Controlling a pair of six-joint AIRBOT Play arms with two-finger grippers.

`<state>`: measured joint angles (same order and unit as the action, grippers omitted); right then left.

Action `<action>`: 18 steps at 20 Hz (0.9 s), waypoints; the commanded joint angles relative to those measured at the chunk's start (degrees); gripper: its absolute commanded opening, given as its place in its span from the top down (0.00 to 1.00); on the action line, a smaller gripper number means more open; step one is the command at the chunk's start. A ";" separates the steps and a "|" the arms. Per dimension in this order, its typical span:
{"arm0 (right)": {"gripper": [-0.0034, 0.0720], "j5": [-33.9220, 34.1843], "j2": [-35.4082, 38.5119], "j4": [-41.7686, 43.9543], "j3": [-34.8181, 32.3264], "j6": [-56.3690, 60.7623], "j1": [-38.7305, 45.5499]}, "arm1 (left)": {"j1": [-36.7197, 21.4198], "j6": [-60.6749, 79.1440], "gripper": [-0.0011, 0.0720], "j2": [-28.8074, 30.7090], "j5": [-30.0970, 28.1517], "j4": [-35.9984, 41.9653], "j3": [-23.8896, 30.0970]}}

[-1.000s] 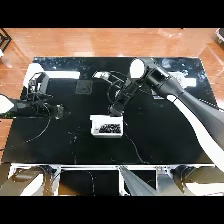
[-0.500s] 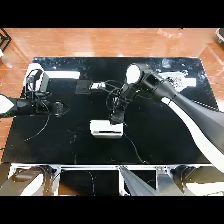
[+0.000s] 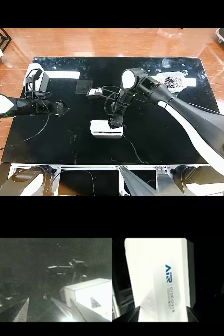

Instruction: Fold the box and place the chain.

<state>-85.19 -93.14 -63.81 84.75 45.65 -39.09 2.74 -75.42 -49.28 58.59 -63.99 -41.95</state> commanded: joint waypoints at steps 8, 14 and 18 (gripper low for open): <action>0.51 0.07 -0.02 -1.46 -0.02 2.60 -0.22 | -0.02 0.02 0.15 -0.02 -0.09 -0.02 0.02; 0.64 0.04 -0.02 -0.96 -0.02 2.64 -1.07 | -0.02 0.00 0.15 -0.02 -0.02 0.00 0.02; 0.64 0.09 -0.02 -0.74 -0.02 3.50 -1.75 | -0.02 0.00 0.15 -0.02 0.04 0.00 0.02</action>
